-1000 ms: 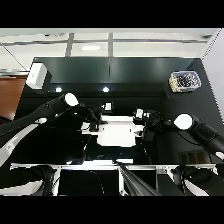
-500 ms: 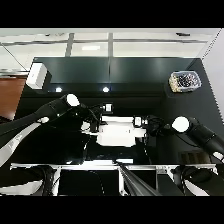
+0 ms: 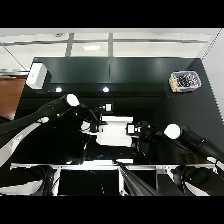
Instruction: Fold the box and place the chain.
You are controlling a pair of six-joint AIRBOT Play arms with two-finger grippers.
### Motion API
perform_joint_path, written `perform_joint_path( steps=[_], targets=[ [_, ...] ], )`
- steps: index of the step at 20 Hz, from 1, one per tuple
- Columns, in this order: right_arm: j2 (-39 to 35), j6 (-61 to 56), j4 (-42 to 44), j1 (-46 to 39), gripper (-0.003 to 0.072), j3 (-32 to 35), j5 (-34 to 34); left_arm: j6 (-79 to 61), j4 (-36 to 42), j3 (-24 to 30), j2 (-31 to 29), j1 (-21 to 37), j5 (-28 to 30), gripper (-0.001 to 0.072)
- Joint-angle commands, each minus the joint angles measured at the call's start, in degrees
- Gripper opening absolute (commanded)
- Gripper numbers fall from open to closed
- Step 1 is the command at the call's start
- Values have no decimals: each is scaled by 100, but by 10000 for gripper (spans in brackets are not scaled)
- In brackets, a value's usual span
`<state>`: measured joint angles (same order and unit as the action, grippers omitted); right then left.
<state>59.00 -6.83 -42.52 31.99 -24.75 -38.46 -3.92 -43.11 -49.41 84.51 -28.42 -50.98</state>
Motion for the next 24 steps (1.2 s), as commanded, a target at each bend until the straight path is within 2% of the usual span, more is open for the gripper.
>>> perform_joint_path(
  steps=[1,5,7,13,24],
  targets=[
    [-9,-2,435,146,703,-87,334,-13,13,-4,4,-2,-22,26],
    [-125,-2,-125,125,703,-310,179,7,11,-4,4,-2,-26,27],
    [-125,-4,-118,74,703,-428,-52,118,11,-4,4,-2,-24,26],
    [-125,-2,-302,28,703,-452,13,116,9,-4,4,-2,-31,26],
    [-107,2,-295,-629,701,-695,-57,116,9,-4,4,-2,-42,26]
  ],
)
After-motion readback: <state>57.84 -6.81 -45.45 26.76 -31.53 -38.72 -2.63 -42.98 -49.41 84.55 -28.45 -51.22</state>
